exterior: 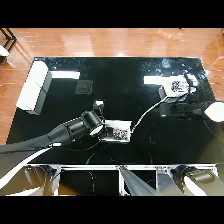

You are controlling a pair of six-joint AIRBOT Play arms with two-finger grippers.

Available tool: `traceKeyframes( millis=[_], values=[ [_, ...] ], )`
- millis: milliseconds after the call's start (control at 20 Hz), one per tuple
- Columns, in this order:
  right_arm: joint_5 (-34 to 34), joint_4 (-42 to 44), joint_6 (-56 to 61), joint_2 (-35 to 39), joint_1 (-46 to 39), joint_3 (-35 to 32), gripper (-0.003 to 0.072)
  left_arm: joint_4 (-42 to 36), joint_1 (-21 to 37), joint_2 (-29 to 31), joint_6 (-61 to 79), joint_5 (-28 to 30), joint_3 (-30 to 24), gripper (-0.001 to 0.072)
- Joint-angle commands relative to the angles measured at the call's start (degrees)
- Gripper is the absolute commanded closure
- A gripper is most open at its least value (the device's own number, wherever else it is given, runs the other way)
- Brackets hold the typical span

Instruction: Fold the box and place the chain.

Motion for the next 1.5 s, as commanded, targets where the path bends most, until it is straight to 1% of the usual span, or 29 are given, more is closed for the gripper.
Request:
traceKeyframes(
  millis=[0,100,200,300,400,550,650,750,800,850,1000,1150,1300,1350,1450],
  values=[
    [-7.1,-5.5,1.4,-6.3,-7.1,-0.4,-0.0013,0.0,0.0,0.0,0.0,0.0,0.0,0.0685],
    [-11.6,-3.3,2.3,-12.2,-7.7,0.3,-0.0013,0.0,0.0,0.0,0.0,0.0,0.0,0.0686],
    [-13.7,-3.3,5.8,-18.4,-7.7,2.4,-0.0013,0.0,0.0,0.0,0.0,-0.1,0.0,0.0685],
    [-13.9,-3.3,8.3,-24.2,-7.7,5.9,-0.0012,0.0,0.0,0.0,0.0,-0.1,0.0,0.0685],
    [-14.2,-1.9,9.5,-28.5,-7.7,9.5,-0.0011,0.0,0.0,0.0,0.0,-0.1,0.0,0.0686],
    [-14.6,1.7,9.7,-33.2,-7.7,14.0,-0.0004,0.0,0.0,0.0,0.0,-0.1,0.0,0.0685],
    [-14.5,3.0,10.6,-35.7,-7.7,15.5,-0.0002,0.0,0.0,0.0,0.0,-0.1,0.0,0.0686],
    [-14.2,3.1,11.3,-37.2,-7.7,16.0,0.0251,0.0,0.0,0.0,0.0,-0.2,0.0,0.0685],
    [-14.0,3.1,11.4,-37.3,-7.7,16.0,0.0442,-0.1,0.0,0.0,0.0,-0.3,0.0,0.0685],
    [-13.6,3.1,11.0,-37.2,-7.7,16.2,0.0666,0.0,0.0,0.0,0.0,-0.5,0.0,0.0686],
    [-10.8,3.2,4.9,-35.9,-7.6,17.2,0.0667,0.0,0.0,0.0,0.0,-1.2,0.0,0.0685],
    [-8.7,3.0,-3.2,-29.9,-7.8,17.2,0.0667,0.0,0.0,0.0,0.0,-1.2,0.0,0.0685],
    [-4.4,4.0,-9.4,-18.5,-7.9,17.2,0.0668,0.0,0.0,0.0,0.0,-1.2,0.0,0.0685],
    [-2.1,5.6,-12.0,-14.3,-7.9,17.2,0.0668,0.0,0.0,0.0,0.0,-1.2,0.0,0.0685],
    [4.8,11.5,-18.7,-5.8,-7.9,17.2,0.0668,0.0,0.0,0.0,0.0,-1.2,0.0,0.0686]
  ],
)
